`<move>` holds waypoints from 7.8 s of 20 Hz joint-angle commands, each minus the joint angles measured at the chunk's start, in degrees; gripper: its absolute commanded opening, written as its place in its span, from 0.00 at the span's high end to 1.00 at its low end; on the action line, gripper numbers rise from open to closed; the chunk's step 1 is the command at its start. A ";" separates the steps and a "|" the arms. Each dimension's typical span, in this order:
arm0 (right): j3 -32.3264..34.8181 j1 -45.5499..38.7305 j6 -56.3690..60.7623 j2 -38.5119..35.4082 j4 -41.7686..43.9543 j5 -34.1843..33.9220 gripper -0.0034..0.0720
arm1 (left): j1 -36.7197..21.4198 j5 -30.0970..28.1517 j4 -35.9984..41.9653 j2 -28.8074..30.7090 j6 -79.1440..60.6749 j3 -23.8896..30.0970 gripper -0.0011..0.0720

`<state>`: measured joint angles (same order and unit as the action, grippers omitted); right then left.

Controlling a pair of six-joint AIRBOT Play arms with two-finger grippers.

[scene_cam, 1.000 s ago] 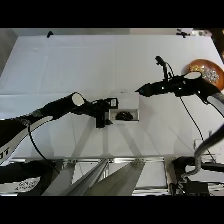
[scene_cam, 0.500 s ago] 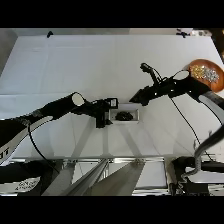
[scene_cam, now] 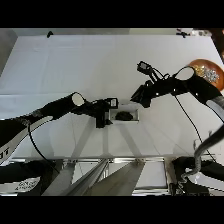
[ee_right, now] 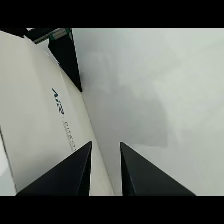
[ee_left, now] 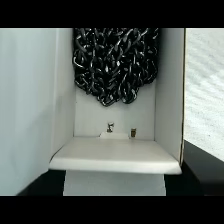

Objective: Fold the box and place the chain.

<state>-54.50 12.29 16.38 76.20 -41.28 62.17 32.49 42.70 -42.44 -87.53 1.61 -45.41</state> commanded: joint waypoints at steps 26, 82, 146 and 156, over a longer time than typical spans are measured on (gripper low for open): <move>2.27 20.98 13.86 -9.07 -28.17 1.51 0.56 | 0.00 0.00 -0.02 -0.02 -0.02 0.02 0.69; 17.62 25.90 22.86 -20.31 -33.70 -27.21 0.64 | 0.00 0.00 -0.02 -0.02 -0.02 0.02 0.69; 35.71 38.91 22.27 -17.68 -37.64 -61.13 0.95 | 0.00 -0.02 -0.02 -0.02 -0.02 0.02 0.69; 38.49 39.23 17.35 -17.66 -37.62 -69.16 0.95 | 0.00 0.00 -0.02 -0.02 -0.02 0.02 0.69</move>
<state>-16.23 51.46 35.20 58.50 -78.83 -4.58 32.49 42.70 -42.54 -87.53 1.50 -45.41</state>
